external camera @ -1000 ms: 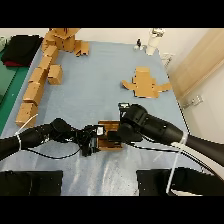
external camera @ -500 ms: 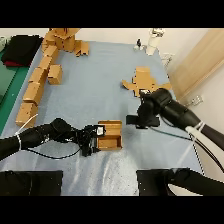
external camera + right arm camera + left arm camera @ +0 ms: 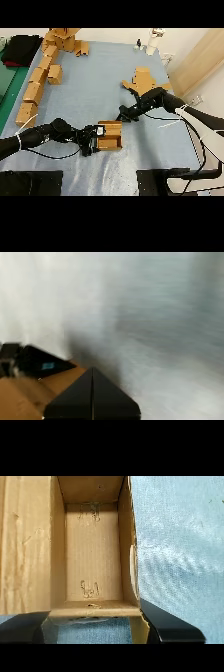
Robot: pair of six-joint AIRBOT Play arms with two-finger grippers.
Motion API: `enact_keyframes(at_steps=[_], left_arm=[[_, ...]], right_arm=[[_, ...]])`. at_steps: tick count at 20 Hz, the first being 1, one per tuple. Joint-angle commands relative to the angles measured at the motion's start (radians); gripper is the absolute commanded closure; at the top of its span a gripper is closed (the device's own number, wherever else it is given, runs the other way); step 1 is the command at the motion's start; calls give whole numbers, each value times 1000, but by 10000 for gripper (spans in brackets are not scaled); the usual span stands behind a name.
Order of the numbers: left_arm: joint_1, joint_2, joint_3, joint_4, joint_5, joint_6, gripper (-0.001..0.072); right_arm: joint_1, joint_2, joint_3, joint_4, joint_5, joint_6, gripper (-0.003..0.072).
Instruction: Fold the box.
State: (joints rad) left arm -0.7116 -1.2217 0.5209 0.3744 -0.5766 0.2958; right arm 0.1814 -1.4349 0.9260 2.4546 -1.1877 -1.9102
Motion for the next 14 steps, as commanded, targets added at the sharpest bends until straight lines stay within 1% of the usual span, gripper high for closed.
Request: enact_keyframes(at_steps=[1,3,4,6,8,11,14], left_arm=[[1,0,1,0,0,0,239],[1,0,1,0,0,0,239],[1,0,1,0,0,0,239],[1,0,1,0,0,0,239],[1,0,1,0,0,0,239],[1,0,1,0,0,0,239],[1,0,1,0,0,0,239]], right_arm=[[70,11,-22,106,-45,-314,686],[125,61,-77,70,-43,-425,687],[143,87,-113,52,-29,-431,687],[159,159,-195,37,39,-449,687],[172,247,-261,29,148,-456,687],[183,368,-318,26,224,-468,688],[241,471,-340,3,248,-472,687]])
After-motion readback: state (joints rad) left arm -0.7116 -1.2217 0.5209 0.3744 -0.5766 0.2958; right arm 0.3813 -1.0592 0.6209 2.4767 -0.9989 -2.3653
